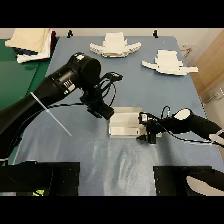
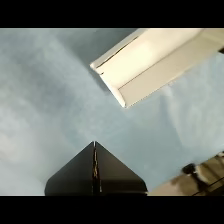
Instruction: Fold the box.
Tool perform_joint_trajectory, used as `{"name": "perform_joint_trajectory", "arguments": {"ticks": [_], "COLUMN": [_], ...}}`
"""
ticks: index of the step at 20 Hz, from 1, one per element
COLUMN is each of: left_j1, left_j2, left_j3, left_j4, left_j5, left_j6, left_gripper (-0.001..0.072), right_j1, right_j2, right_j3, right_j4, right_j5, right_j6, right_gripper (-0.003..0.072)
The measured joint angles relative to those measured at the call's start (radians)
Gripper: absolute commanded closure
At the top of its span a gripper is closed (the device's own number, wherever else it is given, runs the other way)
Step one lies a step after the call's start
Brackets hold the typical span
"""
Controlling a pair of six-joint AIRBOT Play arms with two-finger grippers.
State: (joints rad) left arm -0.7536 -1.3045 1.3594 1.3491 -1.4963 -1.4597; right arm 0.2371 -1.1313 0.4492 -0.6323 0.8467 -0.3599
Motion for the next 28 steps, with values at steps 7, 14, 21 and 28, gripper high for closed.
{"name": "perform_joint_trajectory", "arguments": {"ticks": [7, 14, 21, 28], "left_j1": [0.263, 0.340, 0.272, 0.215], "left_j2": [0.063, 0.094, 0.093, 0.059], "left_j3": [-0.281, -0.615, -0.756, -0.772], "left_j4": [-0.245, -0.630, -0.863, -0.921], "left_j5": [0.233, 0.519, 0.695, 0.744], "left_j6": [0.795, 1.497, 1.785, 1.831], "left_gripper": [0.0018, 0.0014, 0.0013, 0.0013], "right_j1": [0.000, 0.000, 0.000, 0.000], "right_j2": [0.000, 0.000, 0.000, 0.000], "right_j3": [0.000, 0.000, 0.000, 0.000], "right_j4": [0.000, 0.000, 0.000, 0.000], "right_j5": [-0.002, -0.002, -0.002, -0.003], "right_j6": [0.000, 0.000, 0.000, 0.000], "right_gripper": [0.0083, 0.0083, 0.0083, 0.0083]}}
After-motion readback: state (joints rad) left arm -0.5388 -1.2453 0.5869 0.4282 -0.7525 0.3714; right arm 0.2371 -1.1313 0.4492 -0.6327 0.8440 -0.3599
